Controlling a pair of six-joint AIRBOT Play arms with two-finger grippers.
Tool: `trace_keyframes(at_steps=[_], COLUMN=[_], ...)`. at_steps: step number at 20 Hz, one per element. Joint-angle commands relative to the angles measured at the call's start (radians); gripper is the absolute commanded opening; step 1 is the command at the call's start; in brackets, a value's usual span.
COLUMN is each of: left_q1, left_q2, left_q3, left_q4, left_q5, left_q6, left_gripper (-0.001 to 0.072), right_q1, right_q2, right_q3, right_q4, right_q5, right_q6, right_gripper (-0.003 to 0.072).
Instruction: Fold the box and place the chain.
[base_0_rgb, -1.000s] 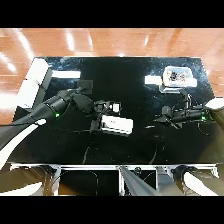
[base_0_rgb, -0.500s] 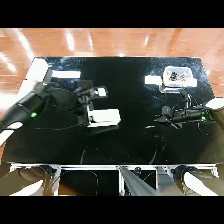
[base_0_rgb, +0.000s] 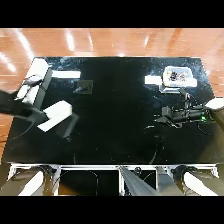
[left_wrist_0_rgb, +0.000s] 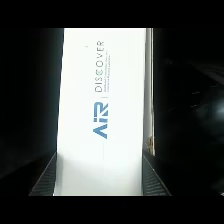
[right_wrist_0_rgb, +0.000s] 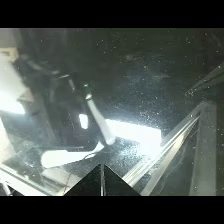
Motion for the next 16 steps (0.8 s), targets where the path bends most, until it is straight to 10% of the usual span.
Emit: trace_keyframes(at_steps=[1, 7, 16], left_q1=[0.357, 0.745, 0.743], left_q2=[0.058, 0.059, -0.069], left_q3=[-0.077, -0.043, -0.043], left_q4=[0.024, -0.024, -0.066], left_q5=[0.032, 0.009, -0.161], left_q6=[-0.019, 0.064, 0.245], left_gripper=[0.0015, 0.0016, 0.0018], right_q1=[0.000, 0.000, 0.000], right_q2=[0.000, 0.000, 0.000], right_q3=[0.000, 0.000, 0.000], right_q4=[0.000, 0.000, 0.005], right_q5=[0.002, -0.021, 0.003], right_q6=[-0.061, -0.076, -0.023], right_gripper=[0.0029, 0.0029, 0.0029])
